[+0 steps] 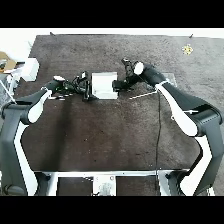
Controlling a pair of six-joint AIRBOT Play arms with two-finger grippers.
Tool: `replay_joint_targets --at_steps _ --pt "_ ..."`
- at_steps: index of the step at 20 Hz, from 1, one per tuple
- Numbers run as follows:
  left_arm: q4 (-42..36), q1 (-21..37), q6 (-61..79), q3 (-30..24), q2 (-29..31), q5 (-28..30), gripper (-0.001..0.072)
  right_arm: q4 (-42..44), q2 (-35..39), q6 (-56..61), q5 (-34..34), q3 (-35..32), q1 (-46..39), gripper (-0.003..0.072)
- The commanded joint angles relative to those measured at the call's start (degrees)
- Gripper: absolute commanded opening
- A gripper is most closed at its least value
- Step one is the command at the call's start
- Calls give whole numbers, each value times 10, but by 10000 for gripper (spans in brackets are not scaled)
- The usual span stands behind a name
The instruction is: Fold the box and place the chain.
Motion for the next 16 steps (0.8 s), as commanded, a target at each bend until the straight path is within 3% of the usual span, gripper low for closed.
replay_joint_targets --at_steps 1,3,5,16 --pt "0 0 0 0 0 0 184 -134 -30 79 78 83 38 414" --pt "0 0 0 0 0 0 184 -160 -57 97 102 129 56 413" --pt "0 0 0 0 0 0 184 -169 -72 109 108 150 66 321" --pt "0 0 0 0 0 0 184 -210 -90 196 111 144 66 316"
